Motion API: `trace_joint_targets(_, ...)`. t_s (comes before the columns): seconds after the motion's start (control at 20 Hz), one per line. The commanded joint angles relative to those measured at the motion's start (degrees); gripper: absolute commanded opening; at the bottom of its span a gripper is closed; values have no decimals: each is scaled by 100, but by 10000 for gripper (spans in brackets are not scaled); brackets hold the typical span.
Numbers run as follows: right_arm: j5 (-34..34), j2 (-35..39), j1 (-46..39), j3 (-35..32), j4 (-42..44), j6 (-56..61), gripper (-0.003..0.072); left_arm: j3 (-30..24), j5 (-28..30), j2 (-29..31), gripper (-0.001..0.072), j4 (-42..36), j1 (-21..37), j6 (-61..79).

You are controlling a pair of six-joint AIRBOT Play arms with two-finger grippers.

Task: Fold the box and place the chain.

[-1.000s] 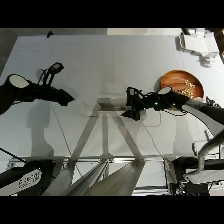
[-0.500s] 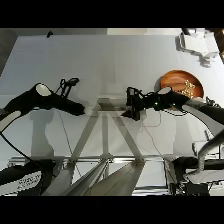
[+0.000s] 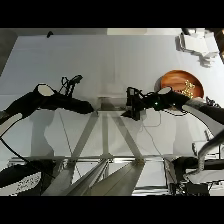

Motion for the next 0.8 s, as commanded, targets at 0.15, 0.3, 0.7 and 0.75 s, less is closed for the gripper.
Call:
trace_joint_targets(0.15,2,-2,0,2,2,2,395,-2,155,118,292,-125,-2,-269)
trace_joint_targets(0.3,2,-2,0,2,2,2,395,-2,205,157,255,33,7,-275)
trace_joint_targets(0.7,2,-2,0,2,2,2,395,-2,511,393,418,81,7,-605)
trace_joint_targets(0.75,2,-2,0,2,2,2,395,-4,511,391,418,63,7,-603)
